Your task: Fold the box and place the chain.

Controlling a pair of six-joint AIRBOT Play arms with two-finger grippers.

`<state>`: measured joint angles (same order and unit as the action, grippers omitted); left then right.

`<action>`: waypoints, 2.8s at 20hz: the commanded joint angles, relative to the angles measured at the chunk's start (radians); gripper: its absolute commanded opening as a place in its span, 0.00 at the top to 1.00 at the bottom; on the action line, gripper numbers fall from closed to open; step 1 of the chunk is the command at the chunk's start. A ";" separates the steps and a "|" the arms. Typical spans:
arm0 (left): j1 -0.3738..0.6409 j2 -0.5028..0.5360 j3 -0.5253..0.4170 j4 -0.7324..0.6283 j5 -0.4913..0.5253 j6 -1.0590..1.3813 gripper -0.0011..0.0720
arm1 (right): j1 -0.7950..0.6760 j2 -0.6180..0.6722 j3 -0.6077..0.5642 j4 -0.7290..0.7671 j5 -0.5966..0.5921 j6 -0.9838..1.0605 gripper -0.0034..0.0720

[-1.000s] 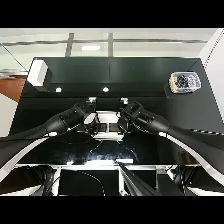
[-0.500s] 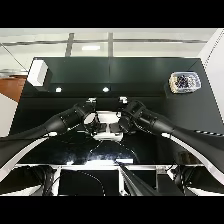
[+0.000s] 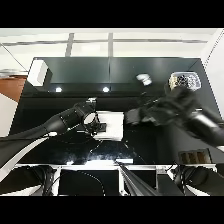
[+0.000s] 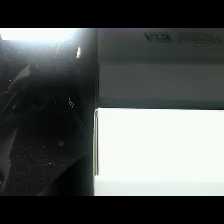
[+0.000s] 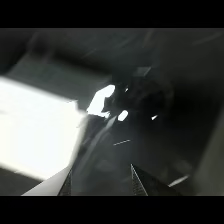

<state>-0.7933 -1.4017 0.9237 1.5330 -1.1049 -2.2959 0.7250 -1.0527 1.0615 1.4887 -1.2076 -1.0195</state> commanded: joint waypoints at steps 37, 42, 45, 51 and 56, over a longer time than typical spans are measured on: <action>0.000 0.000 0.000 -0.005 0.000 -0.001 0.95 | -0.901 -0.743 0.529 0.056 0.272 -0.415 0.93; 0.000 0.000 0.000 -0.005 0.002 -0.001 0.95 | -0.910 -0.681 0.723 0.056 0.069 -0.539 0.93; 0.000 0.000 0.000 -0.006 0.000 -0.001 0.95 | -0.910 -0.557 0.731 0.084 0.095 -0.547 0.93; 0.000 0.000 0.000 -0.008 0.001 -0.001 0.95 | -0.910 -0.285 0.731 0.379 0.053 -0.698 0.93; 0.000 0.000 0.000 -0.017 -0.003 -0.001 0.95 | -0.886 -0.097 0.731 0.490 0.013 -0.725 0.93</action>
<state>-0.7933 -1.4017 0.9237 1.5242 -1.1053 -2.2971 -0.1768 -1.2530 1.7912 1.8931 -1.1633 -1.7145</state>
